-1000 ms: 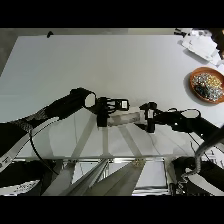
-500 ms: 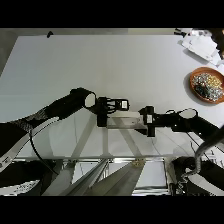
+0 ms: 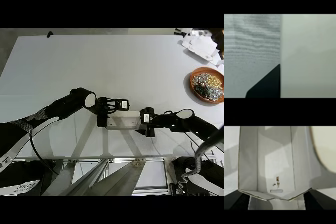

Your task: Fold the box and place the chain.

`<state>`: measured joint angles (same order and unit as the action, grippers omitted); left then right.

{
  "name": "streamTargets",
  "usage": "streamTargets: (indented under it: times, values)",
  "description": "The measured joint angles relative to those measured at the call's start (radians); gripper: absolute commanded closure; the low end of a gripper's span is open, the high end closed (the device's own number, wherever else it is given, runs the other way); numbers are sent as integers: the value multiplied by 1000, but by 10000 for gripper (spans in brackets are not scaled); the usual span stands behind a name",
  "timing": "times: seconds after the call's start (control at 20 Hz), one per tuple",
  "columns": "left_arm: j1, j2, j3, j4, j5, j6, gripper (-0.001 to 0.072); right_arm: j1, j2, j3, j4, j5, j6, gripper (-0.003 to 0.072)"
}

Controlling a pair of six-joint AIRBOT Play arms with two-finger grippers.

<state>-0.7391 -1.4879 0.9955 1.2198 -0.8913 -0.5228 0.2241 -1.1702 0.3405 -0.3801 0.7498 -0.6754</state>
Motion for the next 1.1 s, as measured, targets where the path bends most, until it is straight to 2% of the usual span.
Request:
streamTargets:
  times: [0.55,0.65,0.9,0.95,1.0,1.05,1.1]
  values:
    - [0,0,0,0,-2,2,697,0,-35,24,56,11,-72,44]
    - [0,0,0,0,-3,3,697,0,-50,27,59,17,-81,160]
    - [0,0,0,0,-3,3,697,0,-85,40,53,16,-90,165]
    - [0,0,0,0,-3,3,697,0,-93,42,51,13,-93,187]
    - [0,0,0,0,-2,3,697,0,-100,42,51,11,-100,254]
    - [0,0,0,1,-2,3,697,0,-103,43,51,11,-104,285]
    - [0,0,0,1,-2,3,697,0,-107,43,49,9,-107,284]
